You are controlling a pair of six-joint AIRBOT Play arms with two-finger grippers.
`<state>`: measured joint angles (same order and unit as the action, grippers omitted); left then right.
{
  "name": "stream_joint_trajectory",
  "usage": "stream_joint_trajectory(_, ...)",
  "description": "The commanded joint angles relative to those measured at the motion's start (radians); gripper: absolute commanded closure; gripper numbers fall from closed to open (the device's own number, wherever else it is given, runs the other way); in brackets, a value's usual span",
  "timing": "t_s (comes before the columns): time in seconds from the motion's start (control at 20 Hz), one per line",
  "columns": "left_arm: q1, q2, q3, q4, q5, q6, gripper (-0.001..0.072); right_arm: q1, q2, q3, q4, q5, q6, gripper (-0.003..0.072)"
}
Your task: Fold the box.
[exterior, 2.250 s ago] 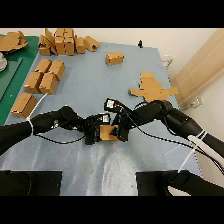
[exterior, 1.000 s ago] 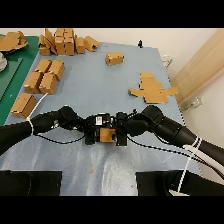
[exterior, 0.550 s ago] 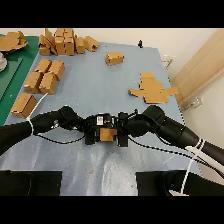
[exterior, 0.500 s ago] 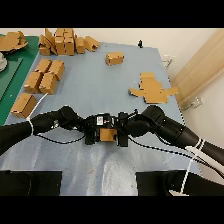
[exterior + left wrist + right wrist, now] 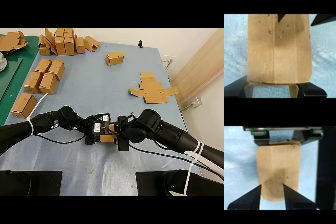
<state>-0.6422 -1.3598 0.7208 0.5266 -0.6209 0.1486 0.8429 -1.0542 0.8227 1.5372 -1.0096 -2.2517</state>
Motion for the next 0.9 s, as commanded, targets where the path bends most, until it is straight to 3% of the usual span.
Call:
stream_joint_trajectory(0.0,0.0,0.001,0.001,0.0,0.0,0.0,0.0273,0.007,0.001,0.0,-0.066,0.069,0.021,0.0274)
stream_joint_trajectory(0.2,0.0,0.001,0.001,0.0,0.0,0.0,0.0273,0.007,0.001,0.0,-0.064,0.122,0.02,0.0274)
stream_joint_trajectory(0.85,0.0,0.001,0.001,0.0,0.0,0.0,0.0273,0.006,0.001,0.001,0.04,0.093,0.019,0.0273)
